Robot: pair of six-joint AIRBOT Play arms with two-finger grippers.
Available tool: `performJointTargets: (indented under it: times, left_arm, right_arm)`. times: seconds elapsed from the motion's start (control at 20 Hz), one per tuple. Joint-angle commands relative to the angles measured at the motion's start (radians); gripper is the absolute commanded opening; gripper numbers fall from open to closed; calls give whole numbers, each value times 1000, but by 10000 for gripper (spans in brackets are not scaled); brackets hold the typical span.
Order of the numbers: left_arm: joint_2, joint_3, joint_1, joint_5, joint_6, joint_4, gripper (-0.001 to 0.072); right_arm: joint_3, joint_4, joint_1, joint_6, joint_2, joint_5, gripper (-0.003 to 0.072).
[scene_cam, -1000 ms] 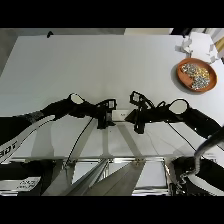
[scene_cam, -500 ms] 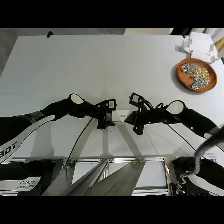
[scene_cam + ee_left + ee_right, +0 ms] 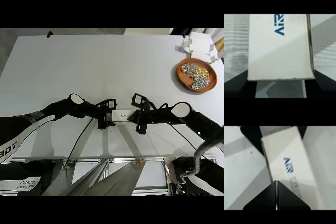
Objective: Fold the box and place the chain.
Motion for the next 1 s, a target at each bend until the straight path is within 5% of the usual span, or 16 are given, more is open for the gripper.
performJointTargets:
  times: [0.0, 0.1, 0.25, 0.35, 0.45, 0.75, 0.95]
  left_arm:
    - [1, 0, 0, 0, 3, 3, 209]
    - [1, 0, 0, 0, 3, 3, 209]
    - [1, 0, 0, 0, 3, 3, 209]
    - [1, 0, 0, 0, 3, 3, 209]
    - [1, 0, 0, 0, 3, 3, 209]
    - [1, 0, 0, -6, 3, 3, 209]
    - [1, 0, 0, -7, 3, 3, 209]
  right_arm:
    - [47, -130, 0, 227, 134, -4, 7]
    - [115, -363, 0, 502, 209, 66, 6]
    - [246, -760, -26, 855, 241, 453, 5]
    - [293, -841, -113, 921, 241, 742, 6]
    - [296, -819, -231, 936, 241, 909, 6]
    - [258, -678, -473, 1020, 240, 730, 6]
    - [64, -717, -475, 1043, 240, 603, 6]
